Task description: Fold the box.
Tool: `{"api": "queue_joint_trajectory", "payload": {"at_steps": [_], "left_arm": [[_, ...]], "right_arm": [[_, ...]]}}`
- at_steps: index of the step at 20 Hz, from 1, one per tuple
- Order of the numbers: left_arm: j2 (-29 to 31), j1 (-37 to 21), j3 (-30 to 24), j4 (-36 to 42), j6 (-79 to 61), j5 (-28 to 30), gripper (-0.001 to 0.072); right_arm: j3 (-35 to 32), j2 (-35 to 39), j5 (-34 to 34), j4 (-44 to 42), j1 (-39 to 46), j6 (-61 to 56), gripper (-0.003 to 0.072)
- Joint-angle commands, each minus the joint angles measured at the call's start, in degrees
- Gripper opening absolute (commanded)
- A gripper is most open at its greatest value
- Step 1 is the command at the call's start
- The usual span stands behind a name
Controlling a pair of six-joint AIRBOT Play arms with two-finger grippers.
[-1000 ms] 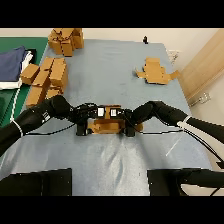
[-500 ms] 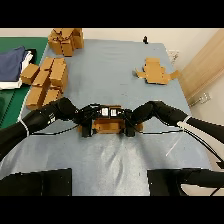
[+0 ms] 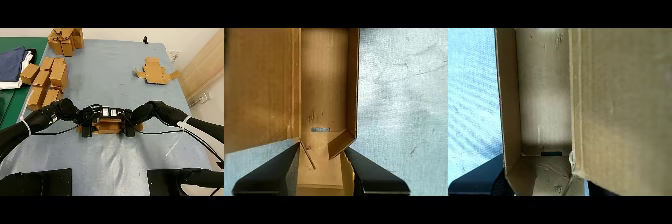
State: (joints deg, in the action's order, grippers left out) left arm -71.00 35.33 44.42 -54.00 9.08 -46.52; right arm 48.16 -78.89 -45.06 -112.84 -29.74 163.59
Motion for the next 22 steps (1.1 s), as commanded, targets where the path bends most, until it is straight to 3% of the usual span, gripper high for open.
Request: {"api": "queue_joint_trajectory", "payload": {"at_steps": [1,3,4,5,8,13,14,15,22], "left_arm": [[0.0,-0.1,0.0,-0.9,2.5,0.0,0.0365],[0.0,-0.1,0.0,-1.5,4.1,-0.2,0.0381],[0.0,-0.1,0.0,-1.6,4.2,-0.1,0.0524],[0.0,-0.1,0.0,-1.6,5.0,0.1,0.0604],[0.0,0.1,0.2,-1.3,5.3,0.1,0.0601],[0.0,1.1,0.2,-0.9,3.8,0.1,0.0559],[0.0,1.3,0.2,-0.8,3.8,0.0,0.0355],[0.0,1.4,0.2,-0.9,3.8,0.0,0.0305],[0.0,1.4,0.2,-3.0,4.5,0.0,0.0305]], "right_arm": [[0.0,0.0,0.0,0.0,0.0,0.0,0.0513],[0.0,0.0,0.0,0.1,0.0,0.0,0.0513],[0.0,0.0,0.0,0.2,0.0,0.0,0.0512],[0.0,0.0,0.0,0.2,0.0,0.0,0.0513],[0.0,0.0,0.0,0.2,0.0,0.0,0.0512],[0.0,0.0,0.1,0.2,0.0,0.0,0.0513],[0.0,0.0,0.0,0.2,0.0,0.0,0.0513],[0.0,0.0,0.1,0.4,0.0,0.0,0.0513],[0.0,0.0,0.1,0.4,0.0,0.0,0.0513]]}}
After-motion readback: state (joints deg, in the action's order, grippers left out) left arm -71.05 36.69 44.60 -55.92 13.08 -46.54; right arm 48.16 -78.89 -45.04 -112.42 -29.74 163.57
